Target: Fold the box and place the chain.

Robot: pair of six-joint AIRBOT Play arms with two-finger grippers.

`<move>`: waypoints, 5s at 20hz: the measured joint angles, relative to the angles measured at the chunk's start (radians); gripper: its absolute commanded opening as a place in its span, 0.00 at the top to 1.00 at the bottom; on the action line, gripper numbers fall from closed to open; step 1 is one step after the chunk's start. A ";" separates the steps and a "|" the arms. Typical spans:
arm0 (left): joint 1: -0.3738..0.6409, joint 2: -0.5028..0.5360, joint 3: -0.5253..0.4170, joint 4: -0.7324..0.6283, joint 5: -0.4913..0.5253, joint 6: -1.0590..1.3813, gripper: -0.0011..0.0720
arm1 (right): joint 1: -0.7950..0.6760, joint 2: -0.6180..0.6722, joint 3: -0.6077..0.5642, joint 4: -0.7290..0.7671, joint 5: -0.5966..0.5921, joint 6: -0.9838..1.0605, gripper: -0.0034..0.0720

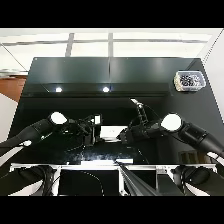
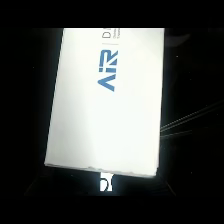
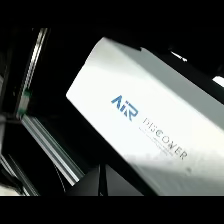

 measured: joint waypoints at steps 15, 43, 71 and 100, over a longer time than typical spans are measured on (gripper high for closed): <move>0.000 0.000 0.000 0.000 0.001 -0.002 0.31 | -0.056 -0.096 -0.008 0.055 -0.047 0.028 0.90; -0.189 0.034 0.209 0.198 -0.015 -0.411 0.02 | -0.454 0.122 0.140 -0.213 0.167 0.035 0.90; -0.254 -0.149 0.235 0.191 0.055 -0.424 0.61 | -0.454 0.122 0.140 -0.216 0.146 0.043 0.90; 0.856 -0.824 1.339 0.586 -0.051 -1.049 0.00 | -0.454 0.122 0.140 -0.205 0.124 0.158 0.90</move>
